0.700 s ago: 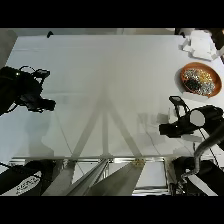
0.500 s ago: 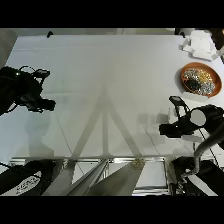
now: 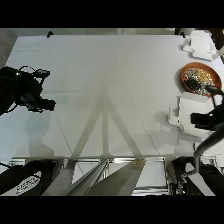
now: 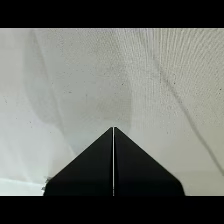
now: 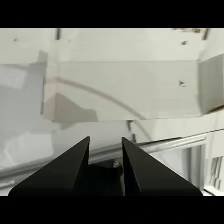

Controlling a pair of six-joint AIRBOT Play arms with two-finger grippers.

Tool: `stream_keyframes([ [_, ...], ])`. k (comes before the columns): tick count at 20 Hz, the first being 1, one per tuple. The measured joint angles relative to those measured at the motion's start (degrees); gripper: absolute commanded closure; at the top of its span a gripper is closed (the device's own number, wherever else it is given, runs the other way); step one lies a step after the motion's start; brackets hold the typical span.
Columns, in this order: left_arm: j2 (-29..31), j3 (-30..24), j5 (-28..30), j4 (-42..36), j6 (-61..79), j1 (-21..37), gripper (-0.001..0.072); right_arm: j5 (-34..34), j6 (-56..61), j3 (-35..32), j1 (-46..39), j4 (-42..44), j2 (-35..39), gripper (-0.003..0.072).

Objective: Fold the box and place the chain.

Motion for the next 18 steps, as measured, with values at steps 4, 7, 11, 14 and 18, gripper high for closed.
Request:
stream_keyframes([
  [4,0.00,0.00,0.00,0.02,0.00,0.00,0.0702,-2.99,-5.09,6.01,-9.64,-2.08,-3.69,0.0264],
  [7,0.00,0.00,0.00,0.00,0.00,0.00,0.0702,-3.76,-7.98,10.43,-12.17,-2.89,-11.67,0.0265],
  [11,0.00,0.00,0.00,0.02,0.00,0.00,0.0702,-1.81,-9.42,17.16,-13.33,-7.61,-23.71,0.0264],
  [14,0.00,0.00,0.00,0.02,0.00,0.00,0.0702,-1.95,-9.84,20.65,-14.73,-11.65,-29.27,0.0175],
  [18,0.00,0.00,0.00,0.00,0.00,0.00,0.0702,-2.08,-9.35,22.51,-22.21,-14.08,-32.11,0.0127],
])
